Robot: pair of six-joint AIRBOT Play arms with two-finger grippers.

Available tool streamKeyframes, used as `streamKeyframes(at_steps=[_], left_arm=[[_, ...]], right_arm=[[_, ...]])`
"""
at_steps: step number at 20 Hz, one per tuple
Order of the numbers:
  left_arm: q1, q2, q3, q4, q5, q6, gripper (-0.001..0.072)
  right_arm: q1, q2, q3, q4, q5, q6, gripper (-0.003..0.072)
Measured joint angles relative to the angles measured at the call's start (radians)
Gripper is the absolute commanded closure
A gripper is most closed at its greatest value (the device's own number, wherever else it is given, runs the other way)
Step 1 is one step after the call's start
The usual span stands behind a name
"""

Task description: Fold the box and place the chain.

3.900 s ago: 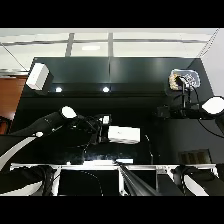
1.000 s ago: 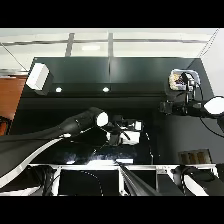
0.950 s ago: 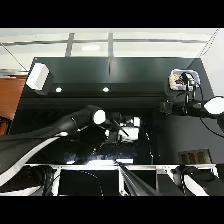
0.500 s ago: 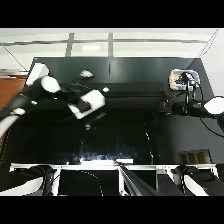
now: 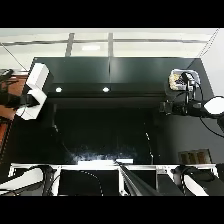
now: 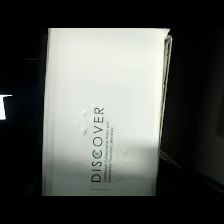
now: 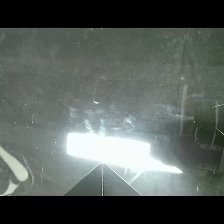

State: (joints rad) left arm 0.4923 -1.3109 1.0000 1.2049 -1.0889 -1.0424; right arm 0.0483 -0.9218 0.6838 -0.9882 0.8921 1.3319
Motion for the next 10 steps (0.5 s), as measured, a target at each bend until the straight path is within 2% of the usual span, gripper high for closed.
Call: streamKeyframes(at_steps=[5,10], left_arm=[[0.052,-0.031,0.022,-0.008,0.164,0.085,0.0417],[0.047,-0.109,0.081,-0.013,0.238,0.164,0.0416]], right_arm=[[0.000,0.000,0.000,0.000,0.007,0.000,0.0671],[0.000,0.000,0.000,0.000,0.011,0.000,0.0671]])
